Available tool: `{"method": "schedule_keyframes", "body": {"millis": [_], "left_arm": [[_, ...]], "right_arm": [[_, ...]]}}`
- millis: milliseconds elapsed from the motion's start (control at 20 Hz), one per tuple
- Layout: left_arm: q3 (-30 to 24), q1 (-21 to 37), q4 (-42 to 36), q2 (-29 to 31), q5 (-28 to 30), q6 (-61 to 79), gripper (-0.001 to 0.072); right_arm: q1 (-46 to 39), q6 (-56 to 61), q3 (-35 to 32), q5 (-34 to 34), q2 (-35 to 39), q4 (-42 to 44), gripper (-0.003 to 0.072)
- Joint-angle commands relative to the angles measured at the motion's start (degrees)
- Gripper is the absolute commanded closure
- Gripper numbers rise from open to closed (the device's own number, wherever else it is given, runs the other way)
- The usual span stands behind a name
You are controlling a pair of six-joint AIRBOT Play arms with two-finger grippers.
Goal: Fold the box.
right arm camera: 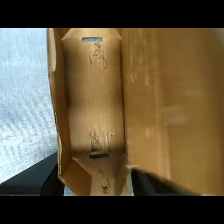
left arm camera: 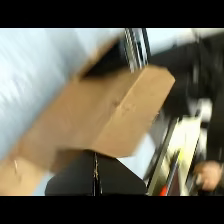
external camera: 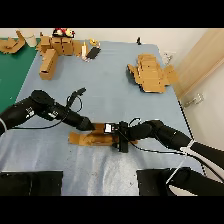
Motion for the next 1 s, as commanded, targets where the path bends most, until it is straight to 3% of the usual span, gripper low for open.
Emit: {"method": "schedule_keyframes", "body": {"millis": [0, 250, 600, 950], "left_arm": [[0.55, 0.13, -6.49, -4.46, 8.24, -0.22, 0.0699], [1.77, 0.04, -6.69, -10.1, 10.12, -1.2, 0.0699], [1.77, -1.16, -0.57, -12.31, 9.53, -5.86, 0.0699], [1.79, 0.57, -0.72, -13.05, 4.33, -6.03, 0.07]], "right_arm": [[0.0, -0.09, 0.02, 0.02, -0.02, 0.02, 0.019], [0.0, -0.09, 0.02, -0.17, -0.02, 0.02, 0.019], [0.0, -0.09, 0.02, -0.13, -0.02, 0.02, 0.019], [0.0, -0.09, 0.02, -0.15, -0.02, 0.0, 0.019]]}}
